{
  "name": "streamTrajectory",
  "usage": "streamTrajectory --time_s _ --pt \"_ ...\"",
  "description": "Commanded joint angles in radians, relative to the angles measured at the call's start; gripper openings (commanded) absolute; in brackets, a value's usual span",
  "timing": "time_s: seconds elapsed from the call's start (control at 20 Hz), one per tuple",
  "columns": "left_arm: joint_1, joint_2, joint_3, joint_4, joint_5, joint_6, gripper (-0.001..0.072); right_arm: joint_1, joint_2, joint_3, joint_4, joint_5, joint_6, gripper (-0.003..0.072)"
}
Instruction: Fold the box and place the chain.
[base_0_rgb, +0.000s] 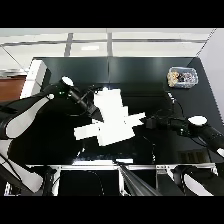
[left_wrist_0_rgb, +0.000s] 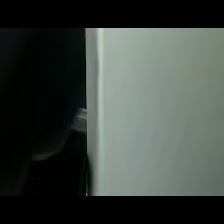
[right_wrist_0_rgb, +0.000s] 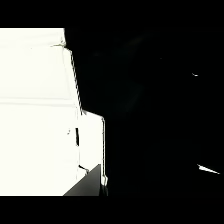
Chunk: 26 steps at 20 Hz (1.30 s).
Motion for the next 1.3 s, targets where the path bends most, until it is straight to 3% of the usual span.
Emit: streamTrajectory --time_s 0.0,0.4,0.75,0.8,0.85,0.95,1.0,1.05,1.1,1.25 --pt "0.000 -0.031 0.018 0.004 -0.003 0.009 0.0155 0.000 0.001 0.000 -0.001 0.011 0.000 0.0017" --pt "0.047 -0.040 0.019 -0.043 0.050 -0.026 0.0156 0.000 0.001 0.000 0.000 0.011 0.000 0.0017" --pt "0.048 -0.042 0.019 -0.043 0.011 -0.022 0.0152 0.000 0.001 0.000 0.000 0.012 0.000 0.0018" --pt "0.047 -0.042 0.019 -0.042 0.004 -0.016 0.0137 0.000 0.001 0.000 0.000 0.011 0.000 0.0017" --pt "0.045 -0.042 0.019 -0.042 -0.003 -0.001 0.0041 0.000 0.001 0.000 0.000 0.012 0.000 0.0018" --pt "0.045 -0.042 0.019 -0.041 -0.018 0.011 0.0023 0.000 0.001 0.000 0.000 0.010 0.000 0.0020" --pt "0.046 -0.042 0.019 -0.036 -0.017 0.011 0.0022 -0.002 0.001 0.000 -0.004 -0.003 0.000 0.0113" --pt "0.046 -0.041 0.025 -0.017 -0.014 0.010 0.0020 -0.014 0.001 0.002 -0.004 -0.015 0.009 0.0505" --pt "0.045 -0.039 0.035 0.012 -0.014 0.005 0.0019 -0.035 0.001 0.010 -0.005 -0.011 0.031 0.0702" --pt "0.040 0.018 0.040 0.036 0.008 0.004 0.0018 -0.151 0.001 0.086 -0.101 0.124 0.035 0.0701"
